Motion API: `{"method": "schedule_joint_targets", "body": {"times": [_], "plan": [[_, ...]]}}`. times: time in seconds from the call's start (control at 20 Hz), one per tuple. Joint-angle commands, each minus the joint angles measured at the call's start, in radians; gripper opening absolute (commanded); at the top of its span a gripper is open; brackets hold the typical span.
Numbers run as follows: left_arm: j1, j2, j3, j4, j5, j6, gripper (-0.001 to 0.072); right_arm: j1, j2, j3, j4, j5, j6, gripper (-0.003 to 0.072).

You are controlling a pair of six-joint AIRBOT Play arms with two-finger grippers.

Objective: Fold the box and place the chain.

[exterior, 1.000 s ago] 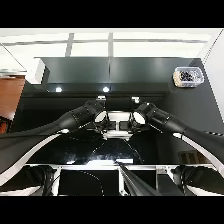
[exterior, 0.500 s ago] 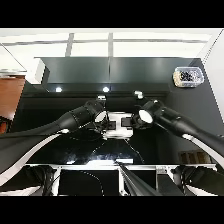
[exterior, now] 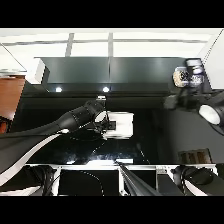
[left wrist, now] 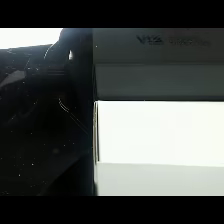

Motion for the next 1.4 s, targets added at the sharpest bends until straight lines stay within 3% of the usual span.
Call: {"method": "schedule_joint_targets", "body": {"times": [0.0, 0.05, 0.1, 0.15, 0.25, 0.6, 0.7, 0.8, 1.1, 1.15, 1.25, 1.35], "plan": [[0.0, 0.0, 0.0, 0.004, 0.003, 0.002, 0.0027, -0.241, 0.022, -0.098, -0.175, -0.351, -0.011, 0.0381], [0.0, 0.0, 0.0, 0.004, 0.003, 0.002, 0.0028, -0.325, -0.009, -0.135, -0.163, -0.474, 0.006, 0.0386], [0.0, 0.0, 0.0, 0.004, 0.002, 0.002, 0.0028, -0.397, -0.065, -0.137, -0.111, -0.526, 0.024, 0.0586], [0.0, 0.0, 0.0, 0.003, 0.002, 0.002, 0.0027, -0.463, -0.142, -0.115, -0.036, -0.563, 0.004, 0.0709], [0.0, 0.0, 0.0, 0.003, -0.003, 0.002, 0.0028, -0.537, -0.314, 0.01, 0.097, -0.553, -0.108, 0.0709], [0.0, 0.0, 0.0, -0.004, -0.006, 0.002, 0.0028, -0.628, -0.907, 0.677, 0.378, -0.253, -0.306, 0.0706], [0.0, 0.0, 0.0, -0.004, -0.002, 0.002, 0.0027, -0.637, -0.991, 0.767, 0.373, -0.247, -0.306, 0.0696], [0.0, 0.0, 0.0, -0.004, -0.002, 0.002, 0.0028, -0.641, -1.052, 0.825, 0.374, -0.259, -0.306, 0.0598], [0.0, 0.0, 0.0, -0.004, -0.006, 0.002, 0.0027, -0.655, -1.119, 0.83, 0.296, -0.282, -0.3, 0.0593], [0.0, 0.0, 0.0, -0.004, -0.006, 0.002, 0.0028, -0.656, -1.123, 0.83, 0.296, -0.276, -0.301, 0.0531], [0.0, 0.0, 0.0, -0.004, -0.006, 0.002, 0.0027, -0.656, -1.128, 0.83, 0.293, -0.263, -0.301, 0.0529], [0.0, 0.0, 0.0, -0.004, -0.006, 0.002, 0.0028, -0.655, -1.128, 0.83, 0.297, -0.239, -0.303, 0.0276]]}}
